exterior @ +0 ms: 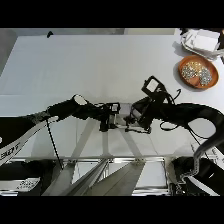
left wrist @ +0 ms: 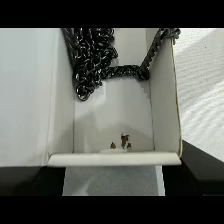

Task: Fold the box and place the chain.

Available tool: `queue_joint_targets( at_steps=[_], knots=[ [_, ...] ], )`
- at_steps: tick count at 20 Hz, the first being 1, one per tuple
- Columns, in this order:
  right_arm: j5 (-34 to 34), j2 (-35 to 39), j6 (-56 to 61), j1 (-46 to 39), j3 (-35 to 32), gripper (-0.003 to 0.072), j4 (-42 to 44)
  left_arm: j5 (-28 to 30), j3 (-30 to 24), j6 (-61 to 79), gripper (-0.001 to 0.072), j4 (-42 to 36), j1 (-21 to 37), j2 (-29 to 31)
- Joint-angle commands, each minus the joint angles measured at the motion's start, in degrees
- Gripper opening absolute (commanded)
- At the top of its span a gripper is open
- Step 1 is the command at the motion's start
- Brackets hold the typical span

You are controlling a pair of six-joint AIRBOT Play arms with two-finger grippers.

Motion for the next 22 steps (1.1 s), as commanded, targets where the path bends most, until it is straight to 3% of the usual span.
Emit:
queue_joint_targets(
  at_steps=[1, 6, 9, 13, 15, 19, 22],
  knots=[
    [4.46, -6.43, 0.00, 0.02, 0.07, 0.0011, 0.70, 0.00, 0.07, 0.02, 0.0332, 0.00, 0.02, 0.02],
    [6.78, -12.94, 0.20, 0.02, 0.04, 0.0015, 0.66, 0.00, 0.07, 0.02, 0.0332, 0.02, 0.02, 0.02],
    [8.22, -15.19, 0.37, 0.02, 0.04, 0.0180, 0.20, 0.02, 0.07, 0.00, 0.0332, 0.02, 0.02, 0.02],
    [11.43, -14.75, 7.15, 0.02, 0.07, 0.0201, -0.17, 0.00, 0.07, 0.02, 0.0332, 0.02, 0.04, 0.02],
    [14.32, -12.46, 14.95, 0.00, 0.09, 0.0201, -4.28, 0.02, 0.07, 0.00, 0.0332, 0.02, 0.04, 0.02],
    [17.94, -1.01, 26.43, 0.00, 0.09, 0.0200, -10.82, 0.00, 0.07, 0.02, 0.0332, 0.02, 0.02, 0.02],
    [27.50, 4.70, 33.81, 0.00, 0.07, 0.0201, -20.02, 0.02, 0.07, 0.02, 0.0332, 0.02, 0.02, 0.02]
  ],
)
